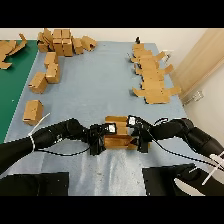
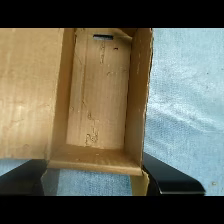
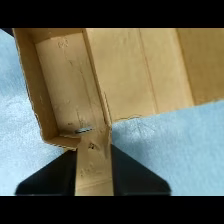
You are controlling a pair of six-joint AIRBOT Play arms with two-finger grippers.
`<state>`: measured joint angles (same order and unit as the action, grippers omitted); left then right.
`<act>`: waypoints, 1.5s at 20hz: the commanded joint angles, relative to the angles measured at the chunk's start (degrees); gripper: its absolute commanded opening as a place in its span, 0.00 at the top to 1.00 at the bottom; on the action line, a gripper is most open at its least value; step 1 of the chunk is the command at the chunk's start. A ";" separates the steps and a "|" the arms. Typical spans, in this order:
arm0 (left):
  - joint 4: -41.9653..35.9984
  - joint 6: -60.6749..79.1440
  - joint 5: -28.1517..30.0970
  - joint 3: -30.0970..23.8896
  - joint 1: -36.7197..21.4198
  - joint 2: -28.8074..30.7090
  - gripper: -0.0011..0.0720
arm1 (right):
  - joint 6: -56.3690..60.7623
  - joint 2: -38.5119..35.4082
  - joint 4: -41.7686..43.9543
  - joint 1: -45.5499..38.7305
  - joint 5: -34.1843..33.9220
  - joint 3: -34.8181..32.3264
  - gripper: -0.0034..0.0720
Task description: Fold the box.
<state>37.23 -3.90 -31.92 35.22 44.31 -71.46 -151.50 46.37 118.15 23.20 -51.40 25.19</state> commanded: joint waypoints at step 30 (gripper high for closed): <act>0.00 0.02 0.02 0.02 -0.02 0.00 0.27 | -0.09 3.58 2.95 7.91 5.84 -0.04 0.31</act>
<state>37.32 -3.84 -31.88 35.22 44.31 -71.46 -151.57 49.30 120.90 30.96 -45.30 25.17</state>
